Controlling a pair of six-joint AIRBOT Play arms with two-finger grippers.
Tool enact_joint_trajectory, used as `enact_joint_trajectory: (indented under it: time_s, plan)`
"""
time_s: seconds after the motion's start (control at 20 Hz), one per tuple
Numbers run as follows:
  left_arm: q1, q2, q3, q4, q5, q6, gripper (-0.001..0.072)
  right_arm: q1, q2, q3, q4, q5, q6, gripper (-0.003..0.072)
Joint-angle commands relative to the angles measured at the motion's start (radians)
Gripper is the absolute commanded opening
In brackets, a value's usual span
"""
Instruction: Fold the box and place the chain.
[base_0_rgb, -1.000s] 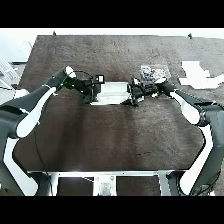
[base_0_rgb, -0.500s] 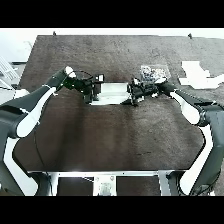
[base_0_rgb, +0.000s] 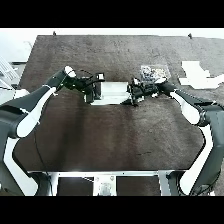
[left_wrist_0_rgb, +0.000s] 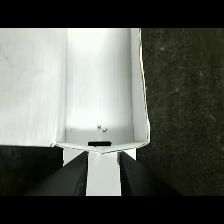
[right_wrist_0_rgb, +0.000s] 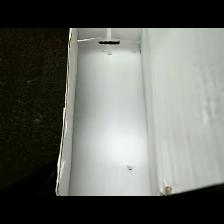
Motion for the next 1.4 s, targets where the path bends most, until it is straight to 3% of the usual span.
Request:
enact_joint_trajectory:
  time_s: [0.0,0.3,0.4,0.5,0.55,0.6,1.0,1.05,1.1,1.15,1.2,1.35]
  plan:
    - [-0.013,0.000,0.000,-0.033,0.003,0.009,0.0232,0.001,0.001,0.000,0.000,0.000,0.000,0.0435]
    - [-0.040,-0.001,-0.001,-0.063,0.070,0.009,0.0238,0.001,0.001,0.000,0.000,0.000,0.000,0.0435]
    - [-0.040,0.000,-0.001,-0.064,0.074,0.008,0.0443,0.001,0.001,0.000,0.000,0.000,-0.001,0.0435]
    - [-0.040,0.000,-0.001,-0.068,0.070,0.008,0.0463,0.001,0.001,0.000,0.000,0.000,0.000,0.0435]
    - [-0.040,-0.001,-0.001,-0.069,0.067,0.005,0.0594,0.001,0.001,0.000,0.000,0.000,-0.001,0.0435]
    - [-0.040,0.000,-0.001,-0.069,0.066,-0.004,0.0640,0.001,0.001,0.000,0.000,0.000,0.000,0.0435]
    - [-0.040,0.000,-0.001,-0.068,0.029,-0.001,0.0638,0.001,0.001,0.000,0.000,0.000,0.000,0.0435]
    - [-0.039,0.000,-0.001,-0.067,0.029,0.000,0.0624,0.001,0.001,0.000,0.000,0.000,0.000,0.0435]
    - [-0.038,0.000,-0.001,-0.065,0.027,0.001,0.0433,0.001,0.001,0.000,0.000,0.000,-0.001,0.0435]
    - [-0.034,0.000,-0.001,-0.062,0.018,0.002,0.0186,0.001,0.001,0.000,0.000,0.000,0.000,0.0435]
    - [-0.029,0.000,-0.001,-0.051,0.004,0.002,0.0048,0.001,0.001,0.000,0.000,0.000,0.000,0.0435]
    - [0.003,0.001,-0.001,-0.051,-0.077,0.009,0.0023,0.001,0.001,0.000,0.000,0.000,0.000,0.0435]
